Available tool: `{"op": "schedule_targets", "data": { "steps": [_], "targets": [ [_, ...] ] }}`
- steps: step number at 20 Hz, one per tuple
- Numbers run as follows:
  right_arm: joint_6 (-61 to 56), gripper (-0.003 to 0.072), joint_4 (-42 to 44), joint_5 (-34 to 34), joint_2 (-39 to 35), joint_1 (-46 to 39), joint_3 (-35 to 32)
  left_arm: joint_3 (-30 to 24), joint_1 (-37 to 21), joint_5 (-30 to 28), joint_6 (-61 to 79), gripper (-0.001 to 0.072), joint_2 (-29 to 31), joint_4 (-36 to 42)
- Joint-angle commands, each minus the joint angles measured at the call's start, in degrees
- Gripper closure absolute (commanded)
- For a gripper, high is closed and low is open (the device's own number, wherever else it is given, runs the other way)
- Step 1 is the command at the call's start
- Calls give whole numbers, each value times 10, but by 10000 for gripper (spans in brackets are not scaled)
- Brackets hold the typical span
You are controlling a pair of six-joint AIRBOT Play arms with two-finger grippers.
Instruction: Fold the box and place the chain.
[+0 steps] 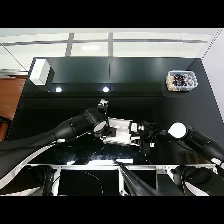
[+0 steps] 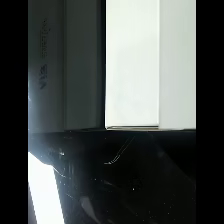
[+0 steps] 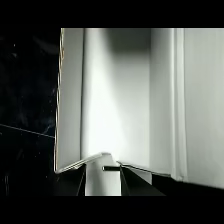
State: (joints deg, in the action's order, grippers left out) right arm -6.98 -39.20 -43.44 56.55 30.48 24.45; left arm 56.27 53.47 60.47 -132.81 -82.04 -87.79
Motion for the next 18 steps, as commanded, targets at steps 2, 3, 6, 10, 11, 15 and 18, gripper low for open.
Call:
{"op": "schedule_targets", "data": {
  "steps": [2, 3, 6, 10, 11, 15, 18],
  "targets": [
    [-3, 444, 60, 71, 25, 30, 0, 0, 0, -2, -1, 677, 0, 0],
    [-3, 445, 62, 77, 28, 32, 0, 0, 0, -2, -1, 677, 0, 0],
    [-3, 444, 60, 75, 28, 32, 0, 0, 0, -1, -1, 677, 0, 0],
    [-3, 287, 59, 75, 28, 32, 0, 0, 0, -2, -1, 677, 0, 0],
    [-3, 448, 57, 75, 28, 32, 0, 0, 0, -2, -1, 677, 0, 0],
    [-3, 518, 46, 80, 27, 30, 0, 0, 0, -2, -1, 677, 0, 0],
    [-83, 639, 10, 41, 0, -6, 16, 0, 0, -2, -1, 677, 0, 0]
  ]
}}
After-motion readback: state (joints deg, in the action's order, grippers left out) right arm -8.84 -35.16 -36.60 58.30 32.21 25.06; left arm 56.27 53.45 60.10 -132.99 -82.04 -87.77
